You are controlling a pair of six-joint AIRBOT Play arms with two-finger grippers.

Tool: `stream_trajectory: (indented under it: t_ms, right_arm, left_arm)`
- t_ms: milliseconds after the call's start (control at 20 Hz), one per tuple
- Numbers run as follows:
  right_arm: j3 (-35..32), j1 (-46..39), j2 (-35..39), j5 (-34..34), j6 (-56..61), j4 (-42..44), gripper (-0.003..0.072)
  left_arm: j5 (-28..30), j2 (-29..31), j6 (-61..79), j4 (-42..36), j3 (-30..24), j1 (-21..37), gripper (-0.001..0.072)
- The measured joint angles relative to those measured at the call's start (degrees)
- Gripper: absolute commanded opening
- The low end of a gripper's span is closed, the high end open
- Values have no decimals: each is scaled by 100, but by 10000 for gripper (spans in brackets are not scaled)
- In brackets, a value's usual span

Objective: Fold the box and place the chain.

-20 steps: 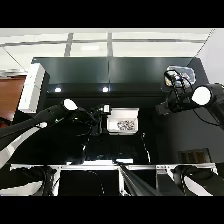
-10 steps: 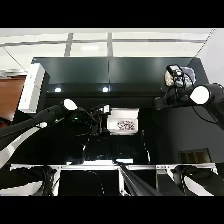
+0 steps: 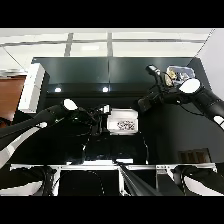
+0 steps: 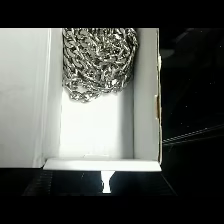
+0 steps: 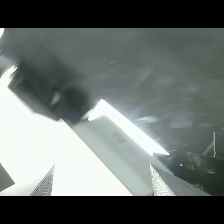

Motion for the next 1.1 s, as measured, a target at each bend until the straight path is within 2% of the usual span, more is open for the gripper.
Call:
stream_trajectory:
  t_ms: [150, 350, 650, 1000, 1100]
  right_arm:
    - [52, 42, -28, 579, -501, -234, 720]
    - [55, 267, -46, 874, -1268, -619, 720]
    - [39, 704, -52, 728, -2190, -822, 720]
    - [2, 1003, -59, 455, -2450, -1110, 720]
    - [-33, 1023, -59, 411, -2468, -1145, 414]
  left_arm:
    - [0, 0, 0, 0, 0, 0, 445]
    - [0, 0, -2, 0, 0, 0, 444]
    - [0, 0, -2, 0, 0, 0, 445]
    - [0, 0, -4, 0, 0, 0, 445]
    - [2, 0, -9, 0, 0, 0, 445]
